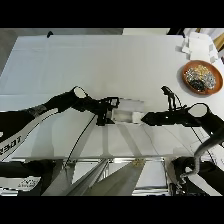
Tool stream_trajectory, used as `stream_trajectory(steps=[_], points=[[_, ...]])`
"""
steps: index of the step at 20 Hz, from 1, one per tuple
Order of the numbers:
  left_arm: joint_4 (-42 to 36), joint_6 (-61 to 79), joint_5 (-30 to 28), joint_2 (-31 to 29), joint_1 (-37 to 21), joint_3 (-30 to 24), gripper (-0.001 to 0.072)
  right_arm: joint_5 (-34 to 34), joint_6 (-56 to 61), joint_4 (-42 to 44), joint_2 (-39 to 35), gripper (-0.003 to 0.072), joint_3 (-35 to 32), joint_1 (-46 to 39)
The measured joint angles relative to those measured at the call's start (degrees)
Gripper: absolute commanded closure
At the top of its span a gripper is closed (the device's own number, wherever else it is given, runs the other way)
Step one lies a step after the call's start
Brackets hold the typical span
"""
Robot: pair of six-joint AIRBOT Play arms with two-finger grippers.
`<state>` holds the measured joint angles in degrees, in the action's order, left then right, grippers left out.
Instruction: Fold the box and place the chain.
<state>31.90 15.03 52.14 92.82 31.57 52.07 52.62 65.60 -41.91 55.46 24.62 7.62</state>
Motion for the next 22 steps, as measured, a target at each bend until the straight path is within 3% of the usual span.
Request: stream_trajectory(steps=[12,17,19,22], points=[[0.00,0.00,0.00,0.00,0.00,0.00,0.0318,-6.49,5.27,-1.92,0.02,0.0393,0.44,4.66],[0.00,-0.02,0.00,0.00,0.00,0.00,0.0318,-10.97,20.17,-11.45,0.74,0.0393,3.93,11.85],[-0.02,-0.15,0.00,0.00,0.00,0.00,0.0318,-11.39,27.74,-16.79,2.21,0.0348,6.38,14.95],[0.02,-0.11,0.00,0.00,-0.02,0.00,0.0318,-10.56,36.85,-23.10,5.31,0.0347,9.92,19.02]])
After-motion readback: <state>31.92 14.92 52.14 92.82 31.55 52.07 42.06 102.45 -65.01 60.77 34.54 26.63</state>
